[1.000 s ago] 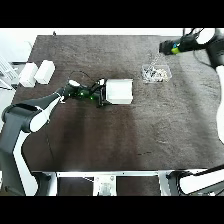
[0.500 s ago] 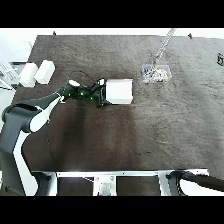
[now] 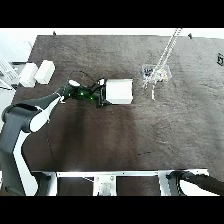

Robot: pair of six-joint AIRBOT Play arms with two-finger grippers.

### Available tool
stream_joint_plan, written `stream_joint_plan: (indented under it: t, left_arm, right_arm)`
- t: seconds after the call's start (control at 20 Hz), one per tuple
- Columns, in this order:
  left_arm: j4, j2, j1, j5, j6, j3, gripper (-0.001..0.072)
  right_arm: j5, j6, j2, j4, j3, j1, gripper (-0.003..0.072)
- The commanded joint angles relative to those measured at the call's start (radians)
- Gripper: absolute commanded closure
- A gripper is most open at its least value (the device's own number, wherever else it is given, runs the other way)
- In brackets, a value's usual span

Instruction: Fold the box and place the chain.

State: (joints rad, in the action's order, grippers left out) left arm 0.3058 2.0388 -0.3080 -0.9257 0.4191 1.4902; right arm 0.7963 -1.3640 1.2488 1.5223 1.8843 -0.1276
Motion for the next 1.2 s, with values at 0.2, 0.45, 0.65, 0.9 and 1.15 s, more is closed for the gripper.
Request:
stream_joint_plan:
  t: [0.2,0.45,0.65,0.9,1.15]
  left_arm:
    - [0.0,-0.001,0.001,0.0,0.0,0.001,0.0238]
    - [0.0,-0.001,0.001,0.0,0.0,0.001,0.0238]
    - [0.0,-0.001,0.001,0.0,0.0,0.001,0.0238]
    - [0.0,-0.001,0.001,0.0,0.0,0.001,0.0239]
    - [0.0,-0.001,0.001,0.0,0.0,0.001,0.0239]
  right_arm:
    - [0.094,0.003,-0.005,0.005,0.001,-0.066,0.0679]
    - [0.106,0.003,-0.004,0.005,0.001,-0.112,0.0679]
    - [0.106,0.003,0.001,0.005,0.001,-0.133,0.0679]
    - [0.105,0.004,0.004,-0.003,0.0,-0.171,0.0679]
    - [0.119,0.005,0.003,-0.002,0.0,-0.219,0.0679]
